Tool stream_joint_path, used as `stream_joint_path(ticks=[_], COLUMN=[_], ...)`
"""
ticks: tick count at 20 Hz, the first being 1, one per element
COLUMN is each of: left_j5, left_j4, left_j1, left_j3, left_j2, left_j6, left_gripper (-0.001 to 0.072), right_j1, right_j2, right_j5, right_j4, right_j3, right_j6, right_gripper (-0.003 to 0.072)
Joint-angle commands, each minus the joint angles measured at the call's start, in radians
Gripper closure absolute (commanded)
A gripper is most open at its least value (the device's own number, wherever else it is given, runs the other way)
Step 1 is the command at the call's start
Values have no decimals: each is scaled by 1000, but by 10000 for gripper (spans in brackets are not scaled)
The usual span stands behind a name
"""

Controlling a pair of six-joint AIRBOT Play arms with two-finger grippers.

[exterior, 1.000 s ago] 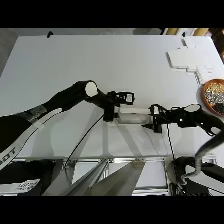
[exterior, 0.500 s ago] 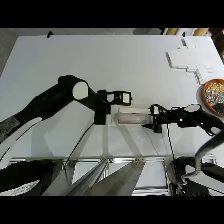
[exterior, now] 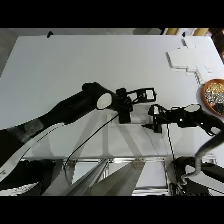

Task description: Fold the box and place the chain.

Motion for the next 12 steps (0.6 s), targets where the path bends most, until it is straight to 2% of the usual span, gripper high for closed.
stream_joint_path(ticks=[1, 7, 9, 12], left_j5=[146, 116, 79, -10], left_j4=[6, -109, -108, -40], left_j1=[39, 73, 79, 103], left_j3=[30, 29, 29, 29], left_j2=[-109, -227, -219, -142], left_j6=[-100, -101, -96, -98], left_gripper=[707, 706, 704, 702], right_j1=[1, 1, 1, 1], right_j2=[0, -1, -1, 0], right_j5=[0, 0, 0, 0], right_j4=[0, 0, 0, 0], right_j3=[0, 0, 0, 0], right_j6=[0, 0, 0, 0], right_gripper=[228, 228, 228, 228])
